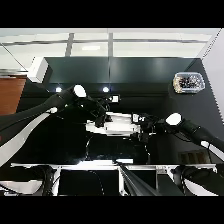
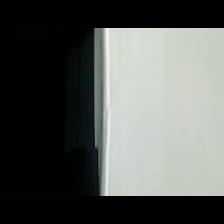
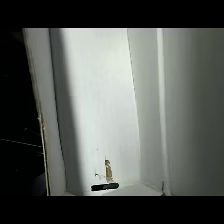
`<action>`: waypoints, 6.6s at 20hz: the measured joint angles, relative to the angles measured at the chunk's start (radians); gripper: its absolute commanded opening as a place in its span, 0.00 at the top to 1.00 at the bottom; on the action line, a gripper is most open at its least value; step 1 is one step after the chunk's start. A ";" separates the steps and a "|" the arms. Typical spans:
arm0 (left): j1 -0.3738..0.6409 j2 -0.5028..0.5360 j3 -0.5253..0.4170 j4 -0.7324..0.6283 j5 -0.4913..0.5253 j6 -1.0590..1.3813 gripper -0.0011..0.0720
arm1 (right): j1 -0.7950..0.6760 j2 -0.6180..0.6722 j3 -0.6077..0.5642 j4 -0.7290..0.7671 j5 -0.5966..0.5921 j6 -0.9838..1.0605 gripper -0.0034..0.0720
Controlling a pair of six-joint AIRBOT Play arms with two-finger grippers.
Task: Fold the box and place the chain.
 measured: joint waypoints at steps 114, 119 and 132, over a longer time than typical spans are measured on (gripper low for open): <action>0.350 0.502 -0.375 0.408 0.134 -1.028 0.94 | 0.000 0.000 0.000 -0.002 -0.021 0.014 0.42; 0.511 0.396 -0.491 0.016 -0.029 -1.071 0.95 | 0.000 0.000 0.000 -0.002 -0.021 0.014 0.41; 0.325 0.096 -0.371 -0.281 -0.127 -0.895 0.02 | 0.000 0.000 0.000 -0.002 -0.021 0.014 0.41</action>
